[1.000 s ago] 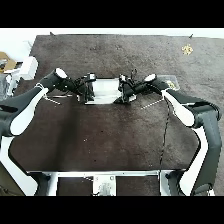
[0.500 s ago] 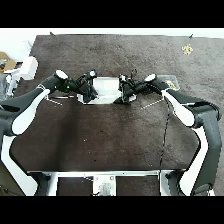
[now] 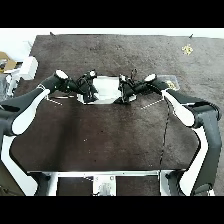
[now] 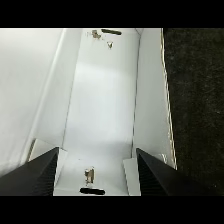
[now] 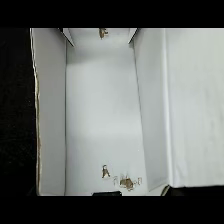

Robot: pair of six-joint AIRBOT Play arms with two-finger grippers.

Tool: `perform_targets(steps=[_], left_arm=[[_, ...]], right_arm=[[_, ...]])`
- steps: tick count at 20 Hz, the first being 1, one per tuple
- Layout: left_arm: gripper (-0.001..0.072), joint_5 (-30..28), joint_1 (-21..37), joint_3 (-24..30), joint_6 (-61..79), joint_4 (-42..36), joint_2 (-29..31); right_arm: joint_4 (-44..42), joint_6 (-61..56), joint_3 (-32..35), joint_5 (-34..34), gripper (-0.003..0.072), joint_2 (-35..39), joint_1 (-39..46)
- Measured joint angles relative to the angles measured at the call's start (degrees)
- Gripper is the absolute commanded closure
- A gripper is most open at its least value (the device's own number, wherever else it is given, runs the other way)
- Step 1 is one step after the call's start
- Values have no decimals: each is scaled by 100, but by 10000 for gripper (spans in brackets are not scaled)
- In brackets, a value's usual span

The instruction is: Fold the box and place the chain.

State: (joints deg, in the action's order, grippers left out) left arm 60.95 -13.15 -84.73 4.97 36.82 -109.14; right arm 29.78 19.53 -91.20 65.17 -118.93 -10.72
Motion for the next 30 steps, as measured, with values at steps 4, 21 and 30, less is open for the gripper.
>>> perform_targets(steps=[4,21,30], left_arm=[[185,2,0,0,-35,20,0],[699,136,1005,-11,-3084,566,1268],[699,551,1276,240,-6238,1714,1434]], right_arm=[[0,0,0,0,248,0,0],[0,-4,0,0,249,0,0],[0,-2,0,0,248,0,0]])
